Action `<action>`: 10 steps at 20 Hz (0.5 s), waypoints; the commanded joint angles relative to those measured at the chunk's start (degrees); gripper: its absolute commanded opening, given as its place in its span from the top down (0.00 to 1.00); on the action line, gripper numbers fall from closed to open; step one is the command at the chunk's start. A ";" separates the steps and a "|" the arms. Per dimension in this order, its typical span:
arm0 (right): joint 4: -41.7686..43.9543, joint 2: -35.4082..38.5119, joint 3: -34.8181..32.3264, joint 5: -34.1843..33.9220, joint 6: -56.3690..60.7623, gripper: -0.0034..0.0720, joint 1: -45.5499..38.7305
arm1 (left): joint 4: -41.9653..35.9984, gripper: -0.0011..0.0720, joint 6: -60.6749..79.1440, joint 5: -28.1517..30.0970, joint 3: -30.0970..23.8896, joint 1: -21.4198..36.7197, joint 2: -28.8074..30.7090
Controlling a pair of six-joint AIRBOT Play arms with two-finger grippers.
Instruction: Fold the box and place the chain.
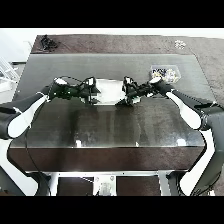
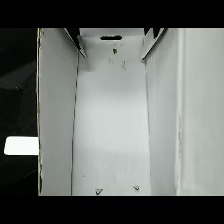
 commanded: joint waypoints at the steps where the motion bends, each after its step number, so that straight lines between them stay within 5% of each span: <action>1: 0.07 -0.02 0.00 0.04 0.02 0.18 0.02 | -0.17 0.15 -0.04 1.16 -0.02 -0.09 -0.04; 7: 0.07 -0.02 0.00 0.04 0.02 0.18 0.02 | 0.28 0.18 -0.04 5.05 -0.02 -0.09 -0.02; 8: 0.07 -0.02 0.00 0.04 0.02 0.18 0.02 | 0.31 0.24 -0.04 5.68 -0.02 -0.09 0.02; 9: 0.07 -0.02 0.00 0.04 0.02 0.18 0.02 | 0.42 0.61 -0.04 5.88 -0.02 -0.07 0.04; 10: 0.07 -0.02 0.00 0.04 0.02 0.18 0.02 | 0.98 0.70 -0.07 6.45 -0.02 -0.07 0.02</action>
